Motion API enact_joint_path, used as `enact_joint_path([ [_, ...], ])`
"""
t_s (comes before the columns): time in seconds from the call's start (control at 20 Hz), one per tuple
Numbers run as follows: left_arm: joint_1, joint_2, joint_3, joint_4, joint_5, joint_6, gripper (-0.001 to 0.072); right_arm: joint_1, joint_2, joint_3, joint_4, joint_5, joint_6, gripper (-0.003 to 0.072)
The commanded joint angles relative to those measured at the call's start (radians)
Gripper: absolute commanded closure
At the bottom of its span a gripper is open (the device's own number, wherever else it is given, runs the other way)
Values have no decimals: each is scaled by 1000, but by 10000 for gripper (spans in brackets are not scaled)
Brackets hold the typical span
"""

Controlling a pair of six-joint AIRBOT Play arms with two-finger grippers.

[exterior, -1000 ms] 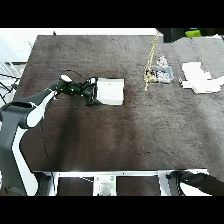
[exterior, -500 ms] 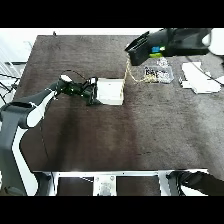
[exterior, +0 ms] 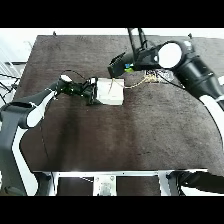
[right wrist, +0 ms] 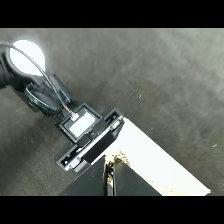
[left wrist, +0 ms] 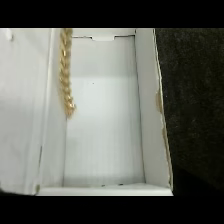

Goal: Fold the box and place the chain.

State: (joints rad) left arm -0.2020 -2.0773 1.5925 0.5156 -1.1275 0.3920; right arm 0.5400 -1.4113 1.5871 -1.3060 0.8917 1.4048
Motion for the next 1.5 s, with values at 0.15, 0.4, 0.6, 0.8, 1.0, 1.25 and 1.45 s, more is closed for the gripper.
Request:
enact_joint_path([
  [0.15,0,0,0,0,0,0,173,2,-190,-78,87,-118,8,674],
  [0.4,0,0,0,0,0,0,173,-20,-309,-161,78,-270,8,495],
  [0.6,0,0,0,0,0,0,174,-101,-183,-156,17,-156,8,256],
  [0.8,0,0,0,0,1,0,173,-264,-57,-204,-105,-57,33,256],
  [1.0,0,0,0,0,0,0,174,-468,-88,-314,-30,-225,163,252],
  [1.25,0,0,0,0,-3,0,174,-515,-244,-309,92,-396,161,252],
  [1.45,0,0,0,0,-1,1,173,-511,-368,-232,210,-412,101,256],
])
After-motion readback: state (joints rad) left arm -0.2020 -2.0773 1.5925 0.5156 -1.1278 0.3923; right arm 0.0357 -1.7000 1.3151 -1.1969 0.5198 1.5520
